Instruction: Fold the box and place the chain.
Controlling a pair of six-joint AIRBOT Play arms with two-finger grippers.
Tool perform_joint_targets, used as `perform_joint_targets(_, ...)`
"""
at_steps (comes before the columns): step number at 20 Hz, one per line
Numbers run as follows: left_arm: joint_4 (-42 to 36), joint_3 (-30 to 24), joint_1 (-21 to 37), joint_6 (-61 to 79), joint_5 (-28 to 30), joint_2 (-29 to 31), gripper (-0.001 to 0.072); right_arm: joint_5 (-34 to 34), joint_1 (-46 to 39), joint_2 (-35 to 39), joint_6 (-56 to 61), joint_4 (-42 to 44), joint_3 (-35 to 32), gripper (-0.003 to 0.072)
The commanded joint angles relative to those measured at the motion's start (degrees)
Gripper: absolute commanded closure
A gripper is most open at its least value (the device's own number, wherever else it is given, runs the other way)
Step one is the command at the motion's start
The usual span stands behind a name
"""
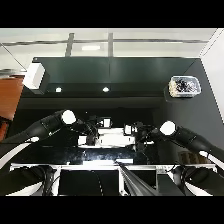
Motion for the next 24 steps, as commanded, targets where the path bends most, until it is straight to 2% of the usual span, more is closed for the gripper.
perform_joint_targets(1,0.0,0.07,0.07,0.02,0.07,0.04,0.0676,-0.02,0.07,-0.11,-0.2,0.09,-0.02,-0.0009)
perform_joint_targets(18,0.0,0.07,0.07,0.02,0.07,0.04,0.0676,-0.52,0.07,-0.96,-0.24,-0.09,-0.44,-0.0007)
perform_joint_targets(19,0.0,0.07,0.07,0.02,0.07,0.04,0.0676,-0.5,0.07,-0.96,-0.24,-0.11,-0.44,0.0008)
perform_joint_targets(20,-0.02,0.07,0.07,0.02,0.07,0.04,0.0676,-0.5,0.07,-0.96,-0.22,-0.09,-0.44,0.0105)
perform_joint_targets(24,-0.11,0.07,0.07,0.02,0.07,0.04,0.0676,-0.5,0.07,-0.96,-0.24,-0.11,-0.44,0.0104)
